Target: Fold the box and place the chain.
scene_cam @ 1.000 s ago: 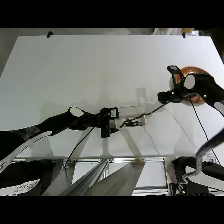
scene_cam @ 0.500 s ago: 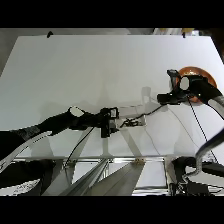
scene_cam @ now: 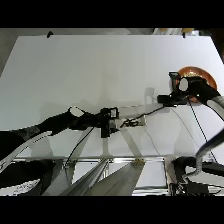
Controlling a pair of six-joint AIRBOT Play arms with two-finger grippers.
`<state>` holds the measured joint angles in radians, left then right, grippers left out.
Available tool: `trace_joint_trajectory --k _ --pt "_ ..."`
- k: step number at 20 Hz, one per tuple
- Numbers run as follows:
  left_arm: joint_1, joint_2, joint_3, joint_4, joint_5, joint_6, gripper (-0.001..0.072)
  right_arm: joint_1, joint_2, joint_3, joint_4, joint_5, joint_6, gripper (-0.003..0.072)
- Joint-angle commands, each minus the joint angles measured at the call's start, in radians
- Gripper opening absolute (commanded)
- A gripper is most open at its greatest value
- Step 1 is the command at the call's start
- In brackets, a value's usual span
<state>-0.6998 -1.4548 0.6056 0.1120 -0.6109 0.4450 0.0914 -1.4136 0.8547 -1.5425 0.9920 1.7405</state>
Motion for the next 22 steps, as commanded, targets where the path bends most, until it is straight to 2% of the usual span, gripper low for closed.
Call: trace_joint_trajectory --k 1,6,12,17,22 --pt "0.000 0.000 0.000 0.000 0.001 0.000 0.0370 0.000 0.019 -0.016 0.010 0.014 -0.067 0.0014" --pt "0.000 0.000 0.000 0.000 0.000 0.000 0.0370 0.000 0.236 -0.016 0.050 0.028 -0.174 0.0014" --pt "0.000 0.000 0.000 0.000 0.001 0.000 0.0370 0.011 0.472 -0.016 0.389 0.143 -0.332 0.0014" --pt "0.000 0.000 0.000 0.000 0.000 0.000 0.0370 0.170 0.590 -0.016 0.434 0.176 -0.340 0.0015" --pt "0.000 0.000 0.000 0.000 0.001 0.000 0.0370 0.399 0.603 -0.016 0.444 0.055 -0.352 0.0015"
